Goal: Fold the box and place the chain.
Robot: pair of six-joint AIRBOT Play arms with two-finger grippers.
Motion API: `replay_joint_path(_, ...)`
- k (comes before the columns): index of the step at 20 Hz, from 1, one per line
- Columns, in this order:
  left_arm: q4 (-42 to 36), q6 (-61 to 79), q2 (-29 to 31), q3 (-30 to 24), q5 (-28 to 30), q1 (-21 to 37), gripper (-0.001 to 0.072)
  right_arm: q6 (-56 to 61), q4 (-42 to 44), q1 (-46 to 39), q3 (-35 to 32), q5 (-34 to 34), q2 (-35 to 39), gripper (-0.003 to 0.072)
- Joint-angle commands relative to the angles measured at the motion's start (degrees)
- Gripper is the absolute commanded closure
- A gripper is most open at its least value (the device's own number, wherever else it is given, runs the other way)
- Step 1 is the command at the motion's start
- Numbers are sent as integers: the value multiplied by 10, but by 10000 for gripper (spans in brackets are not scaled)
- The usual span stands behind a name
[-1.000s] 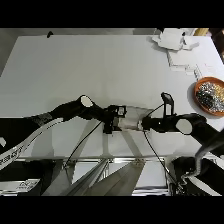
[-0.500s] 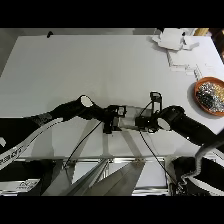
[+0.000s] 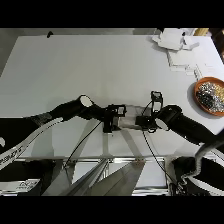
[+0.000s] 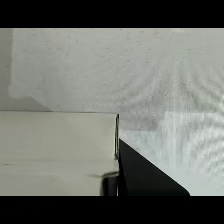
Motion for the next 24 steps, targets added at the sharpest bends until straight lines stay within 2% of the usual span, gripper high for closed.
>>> replay_joint_path(1,0,0,0,0,0,0,503,5,0,1,0,4,0,650)
replay_joint_path(3,0,0,0,0,0,0,503,5,-2,1,0,9,0,668)
replay_joint_path(5,0,0,0,0,0,0,503,4,-2,1,0,3,0,649)
replay_joint_path(7,0,0,0,0,0,0,503,3,-2,1,0,-3,0,481)
replay_joint_path(12,0,0,0,0,0,0,503,-18,-4,1,0,-13,0,481)
replay_joint_path(16,0,0,0,0,0,0,503,-24,-8,1,0,-11,0,491)
replay_joint_path(19,0,0,0,0,0,0,503,-23,-8,1,0,-7,-1,588)
replay_joint_path(20,0,0,0,0,0,0,503,-23,-8,1,0,-2,-1,598)
replay_joint_path(21,0,0,0,0,0,0,503,-23,-8,1,0,4,-1,670)
replay_joint_path(24,0,0,0,0,0,0,503,-30,-12,1,0,11,0,667)
